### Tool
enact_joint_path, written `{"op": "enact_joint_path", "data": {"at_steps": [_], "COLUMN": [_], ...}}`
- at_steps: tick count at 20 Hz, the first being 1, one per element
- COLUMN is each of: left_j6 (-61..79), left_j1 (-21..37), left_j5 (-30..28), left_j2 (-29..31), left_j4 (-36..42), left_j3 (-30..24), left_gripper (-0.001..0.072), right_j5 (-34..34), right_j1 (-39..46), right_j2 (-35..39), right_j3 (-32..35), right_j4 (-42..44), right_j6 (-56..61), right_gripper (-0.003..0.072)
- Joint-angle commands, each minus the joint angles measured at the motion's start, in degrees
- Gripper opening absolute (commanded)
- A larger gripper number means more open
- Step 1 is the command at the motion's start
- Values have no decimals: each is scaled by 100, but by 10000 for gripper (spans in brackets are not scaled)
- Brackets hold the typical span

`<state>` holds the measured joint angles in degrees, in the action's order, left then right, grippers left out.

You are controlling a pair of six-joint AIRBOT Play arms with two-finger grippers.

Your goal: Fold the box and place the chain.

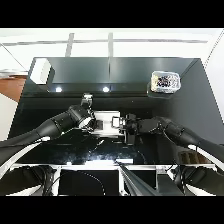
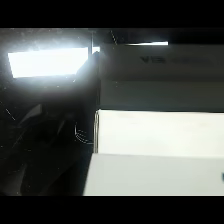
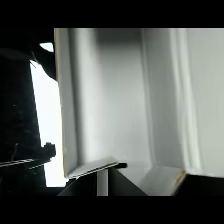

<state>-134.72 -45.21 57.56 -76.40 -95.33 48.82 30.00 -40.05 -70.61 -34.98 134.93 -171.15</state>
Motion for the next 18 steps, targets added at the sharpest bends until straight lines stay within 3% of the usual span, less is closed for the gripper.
{"op": "enact_joint_path", "data": {"at_steps": [1,6,12,13,14,15,18], "left_j6": [-7,-7,-7,-7,-7,-7,-7], "left_j1": [0,2,2,2,0,0,0], "left_j5": [-9,-9,-11,-11,-11,-7,-9], "left_j2": [-4,-4,-4,-4,-4,-4,-4], "left_j4": [0,0,-2,0,0,0,0], "left_j3": [-2,0,-2,-2,0,-2,-2], "left_gripper": [27,27,27,27,27,27,27], "right_j5": [-87,-33,728,789,807,769,426], "right_j1": [-76,-57,597,713,789,817,699], "right_j2": [-26,-22,415,468,468,468,444], "right_j3": [-7,-9,-31,-31,-31,-31,-31], "right_j4": [44,-59,-752,-748,-748,-745,-546], "right_j6": [13,114,750,752,758,769,649], "right_gripper": [79,80,81,168,377,413,413]}}
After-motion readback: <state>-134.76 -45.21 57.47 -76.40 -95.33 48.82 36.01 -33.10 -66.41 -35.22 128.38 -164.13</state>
